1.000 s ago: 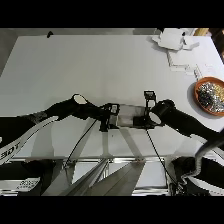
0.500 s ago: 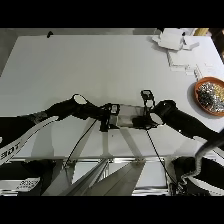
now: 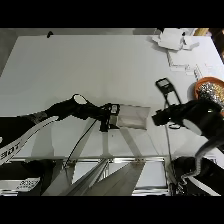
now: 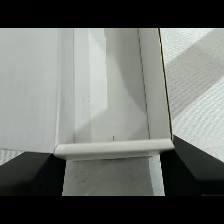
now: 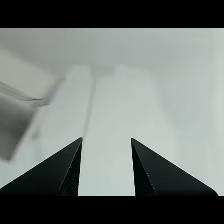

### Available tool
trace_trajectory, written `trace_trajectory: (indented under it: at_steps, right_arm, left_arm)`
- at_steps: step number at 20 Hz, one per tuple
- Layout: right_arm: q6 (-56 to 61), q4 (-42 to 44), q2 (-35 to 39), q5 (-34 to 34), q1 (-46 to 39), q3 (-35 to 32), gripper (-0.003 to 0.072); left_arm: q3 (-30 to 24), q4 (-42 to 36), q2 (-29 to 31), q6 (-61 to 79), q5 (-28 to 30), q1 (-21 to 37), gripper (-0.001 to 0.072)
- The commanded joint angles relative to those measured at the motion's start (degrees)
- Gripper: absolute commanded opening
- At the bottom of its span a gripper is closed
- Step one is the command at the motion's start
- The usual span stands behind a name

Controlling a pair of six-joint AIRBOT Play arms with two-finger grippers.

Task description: Fold the box and place the chain.

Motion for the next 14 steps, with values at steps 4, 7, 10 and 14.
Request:
trace_trajectory:
  at_steps: [4, 7, 10, 14]
  right_arm:
    - [-7.4, -4.5, 0.7, -15.4, -35.1, -0.1, 0.034]
    - [-11.3, -0.9, -5.9, -25.1, -52.7, -0.1, 0.0339]
    - [-11.3, 3.9, -13.2, -32.5, -61.9, 0.0, 0.034]
    - [-11.3, 4.5, -20.1, -36.5, -63.5, 0.0, 0.0339]
  left_arm:
    - [0.0, 0.0, 0.0, 0.0, 0.0, 0.0, 0.0272]
    - [0.0, 0.0, 0.0, 0.0, 0.0, 0.0, 0.0272]
    - [0.0, 0.0, 0.0, 0.0, 0.0, 0.0, 0.0272]
    - [0.0, 0.0, 0.0, 0.0, 0.0, 0.0, 0.0272]
